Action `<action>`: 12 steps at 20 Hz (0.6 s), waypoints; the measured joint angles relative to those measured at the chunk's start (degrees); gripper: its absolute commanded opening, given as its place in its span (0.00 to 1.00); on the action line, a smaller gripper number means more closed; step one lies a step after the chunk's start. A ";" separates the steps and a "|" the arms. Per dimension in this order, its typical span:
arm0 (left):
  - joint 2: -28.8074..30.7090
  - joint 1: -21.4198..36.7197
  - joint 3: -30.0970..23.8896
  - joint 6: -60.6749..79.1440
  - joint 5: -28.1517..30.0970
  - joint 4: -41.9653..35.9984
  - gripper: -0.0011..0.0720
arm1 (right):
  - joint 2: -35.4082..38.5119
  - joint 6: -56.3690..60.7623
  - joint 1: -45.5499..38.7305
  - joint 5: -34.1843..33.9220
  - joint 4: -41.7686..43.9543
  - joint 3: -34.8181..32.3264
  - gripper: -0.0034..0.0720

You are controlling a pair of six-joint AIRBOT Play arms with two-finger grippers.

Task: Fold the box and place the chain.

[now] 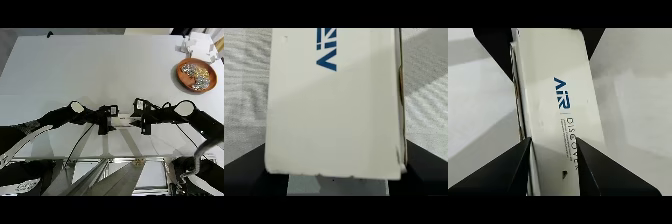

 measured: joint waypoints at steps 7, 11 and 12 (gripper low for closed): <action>0.00 0.00 0.00 -0.22 -0.07 -0.11 0.42 | 4.66 -0.42 0.00 1.01 1.79 -0.02 0.05; 0.00 0.00 0.00 -0.24 -0.07 -0.13 0.42 | 2.56 -0.44 0.00 1.29 4.61 -0.02 0.05; 0.00 0.00 0.00 -0.24 -0.04 -0.13 0.42 | 1.40 -0.44 0.00 1.11 5.09 0.00 0.05</action>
